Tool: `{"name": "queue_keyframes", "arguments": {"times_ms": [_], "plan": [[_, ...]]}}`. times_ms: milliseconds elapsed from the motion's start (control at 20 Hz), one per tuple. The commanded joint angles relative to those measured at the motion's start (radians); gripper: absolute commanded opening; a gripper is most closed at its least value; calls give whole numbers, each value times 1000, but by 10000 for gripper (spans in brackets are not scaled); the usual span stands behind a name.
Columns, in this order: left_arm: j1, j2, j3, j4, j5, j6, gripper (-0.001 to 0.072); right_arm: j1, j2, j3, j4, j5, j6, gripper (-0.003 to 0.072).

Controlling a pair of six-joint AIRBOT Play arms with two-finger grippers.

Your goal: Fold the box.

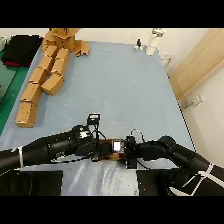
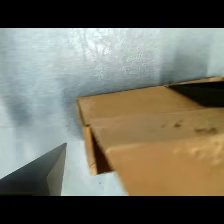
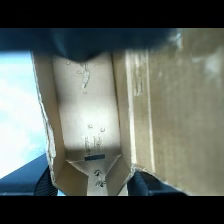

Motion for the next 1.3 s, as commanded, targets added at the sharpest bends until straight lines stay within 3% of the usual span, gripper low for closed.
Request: {"name": "queue_keyframes", "arguments": {"times_ms": [0,200,300,450,550,650,850,950,1050,1100,1150,1200,1250], "plan": [[0,49,1,19,-157,6,527,0,0,1,0,-2,1,453],[0,124,1,19,-259,37,503,0,1,1,0,-2,1,453],[0,161,0,19,-311,110,17,0,0,1,0,-2,1,453],[32,195,-39,10,-415,257,10,0,0,1,0,-2,1,453],[128,209,-125,-35,-458,405,9,0,0,1,0,-2,1,453],[297,217,-227,-159,-391,698,10,0,0,1,0,-2,1,453],[680,194,-312,-584,-201,1690,11,0,0,1,0,-2,1,453],[736,175,-312,-615,-105,1944,12,0,0,1,0,-2,1,453],[724,158,-312,-597,-34,2010,14,-1,0,1,0,-2,1,453],[707,154,-312,-595,-31,2070,151,0,0,1,0,-2,1,453],[684,150,-312,-595,-24,2131,590,0,0,1,0,-2,1,453],[665,146,-313,-595,-14,2165,687,0,0,1,0,-2,1,453],[649,146,-316,-595,-13,2219,687,0,0,1,0,-2,1,453]]}}
